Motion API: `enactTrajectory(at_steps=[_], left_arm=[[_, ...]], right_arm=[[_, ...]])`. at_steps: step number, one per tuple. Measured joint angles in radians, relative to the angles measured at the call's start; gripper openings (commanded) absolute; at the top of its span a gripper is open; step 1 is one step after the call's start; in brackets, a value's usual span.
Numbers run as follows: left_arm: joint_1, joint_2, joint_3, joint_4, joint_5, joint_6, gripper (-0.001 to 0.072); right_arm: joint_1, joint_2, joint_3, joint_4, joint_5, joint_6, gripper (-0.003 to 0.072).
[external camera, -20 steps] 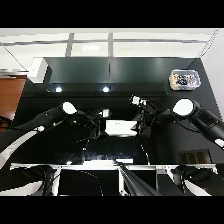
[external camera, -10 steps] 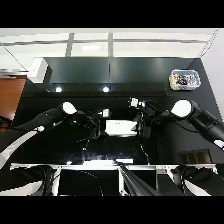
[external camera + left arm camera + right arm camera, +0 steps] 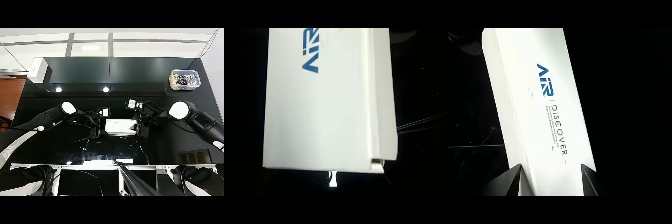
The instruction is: Fold the box and place the chain.
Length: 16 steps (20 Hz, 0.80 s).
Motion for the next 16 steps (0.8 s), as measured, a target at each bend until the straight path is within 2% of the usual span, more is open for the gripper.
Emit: enactTrajectory(at_steps=[1, 2, 16], left_arm=[[0.0, 0.0, 0.0, 0.0, 0.0, 0.0, 0.0354], [0.0, 0.0, 0.0, 0.0, 0.0, 0.0, 0.0354], [0.0, 0.0, 0.0, 0.001, -0.003, 0.002, 0.0354]], right_arm=[[0.001, 0.0, 0.0, 0.004, -0.003, 0.0, 0.0345], [0.001, 0.0, 0.0, 0.009, -0.002, 0.001, 0.0339], [0.01, -0.002, 0.0, 0.017, -0.001, 0.01, 0.0339]])
